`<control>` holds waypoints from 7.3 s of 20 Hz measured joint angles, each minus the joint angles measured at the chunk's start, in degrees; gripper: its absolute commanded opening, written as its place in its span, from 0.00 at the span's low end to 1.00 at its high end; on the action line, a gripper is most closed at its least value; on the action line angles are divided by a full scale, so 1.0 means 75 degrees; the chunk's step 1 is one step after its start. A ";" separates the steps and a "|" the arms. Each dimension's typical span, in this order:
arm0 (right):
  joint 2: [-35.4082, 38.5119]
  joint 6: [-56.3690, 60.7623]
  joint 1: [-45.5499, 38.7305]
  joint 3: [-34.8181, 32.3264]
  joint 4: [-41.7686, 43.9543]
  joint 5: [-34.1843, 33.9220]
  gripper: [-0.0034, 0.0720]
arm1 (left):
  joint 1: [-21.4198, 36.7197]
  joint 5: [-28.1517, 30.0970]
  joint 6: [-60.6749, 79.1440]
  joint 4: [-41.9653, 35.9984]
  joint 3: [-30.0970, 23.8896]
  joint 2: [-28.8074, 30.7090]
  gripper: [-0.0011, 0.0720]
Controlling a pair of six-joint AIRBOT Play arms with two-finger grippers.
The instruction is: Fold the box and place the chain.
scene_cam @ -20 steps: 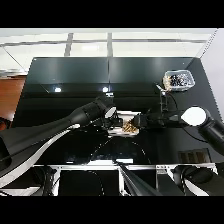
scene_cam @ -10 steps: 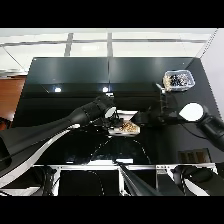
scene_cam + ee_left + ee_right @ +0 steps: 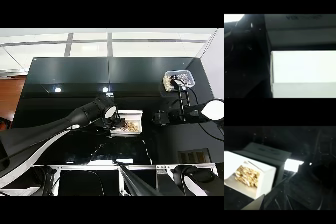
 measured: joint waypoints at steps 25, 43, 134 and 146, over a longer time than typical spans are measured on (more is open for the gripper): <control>0.0038 0.0070 -0.0061 0.0006 -0.0157 -0.0259 0.46 | 0.4759 0.1291 0.9267 -0.4191 -0.4403 0.3340 1.00; 0.0038 0.0472 -0.0061 0.0006 0.0064 -0.0277 0.46 | 0.3410 0.2273 2.0158 -0.7332 -0.4389 0.2110 1.00; -0.1597 -0.9334 0.1279 0.0006 0.1830 -0.0819 0.21 | 0.2323 0.3139 2.0152 -0.7466 -0.3756 0.1378 0.62; -0.1597 -0.9326 0.1279 -0.0044 0.1693 -0.0746 0.32 | 0.2323 0.3136 2.0135 -0.7466 -0.3756 0.1378 0.62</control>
